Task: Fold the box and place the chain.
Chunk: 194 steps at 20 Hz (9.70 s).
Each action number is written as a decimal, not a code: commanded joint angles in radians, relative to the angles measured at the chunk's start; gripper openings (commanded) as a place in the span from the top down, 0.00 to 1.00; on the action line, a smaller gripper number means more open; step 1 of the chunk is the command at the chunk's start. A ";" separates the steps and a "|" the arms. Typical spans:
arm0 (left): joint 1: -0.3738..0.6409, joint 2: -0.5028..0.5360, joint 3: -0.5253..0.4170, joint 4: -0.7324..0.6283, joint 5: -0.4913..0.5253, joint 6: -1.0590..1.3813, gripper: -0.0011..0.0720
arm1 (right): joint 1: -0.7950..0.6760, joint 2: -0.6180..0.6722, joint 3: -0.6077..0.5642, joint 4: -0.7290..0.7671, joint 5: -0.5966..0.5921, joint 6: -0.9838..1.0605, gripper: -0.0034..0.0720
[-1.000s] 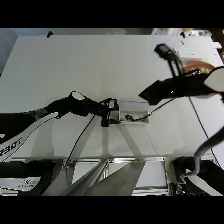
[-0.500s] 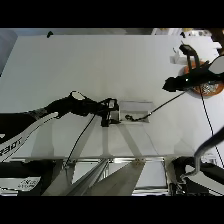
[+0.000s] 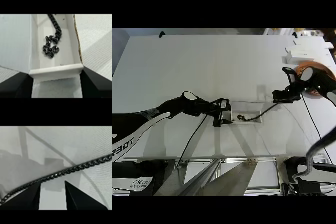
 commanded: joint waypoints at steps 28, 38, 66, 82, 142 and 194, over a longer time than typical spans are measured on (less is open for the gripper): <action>0.000 0.000 0.000 0.000 0.000 0.000 0.84 | 0.046 0.602 -0.004 0.269 0.327 -0.129 0.94; 0.000 0.000 0.000 0.000 0.000 0.000 0.84 | 0.326 0.703 -0.004 0.426 0.274 -0.129 0.93; 0.000 0.000 0.000 0.000 0.000 0.000 0.84 | 0.247 0.565 -0.066 0.415 -0.172 -0.200 0.75; 0.000 0.000 0.000 0.000 0.000 0.000 0.84 | -0.075 0.185 -0.050 0.007 -0.140 -0.059 0.53; 0.000 0.000 0.000 0.000 -0.007 0.000 0.84 | 0.380 0.660 -0.140 0.525 -0.070 -0.152 0.93; 0.000 0.000 0.000 0.000 -0.008 0.000 0.84 | 0.101 -0.036 -0.005 -0.113 -0.028 0.100 0.79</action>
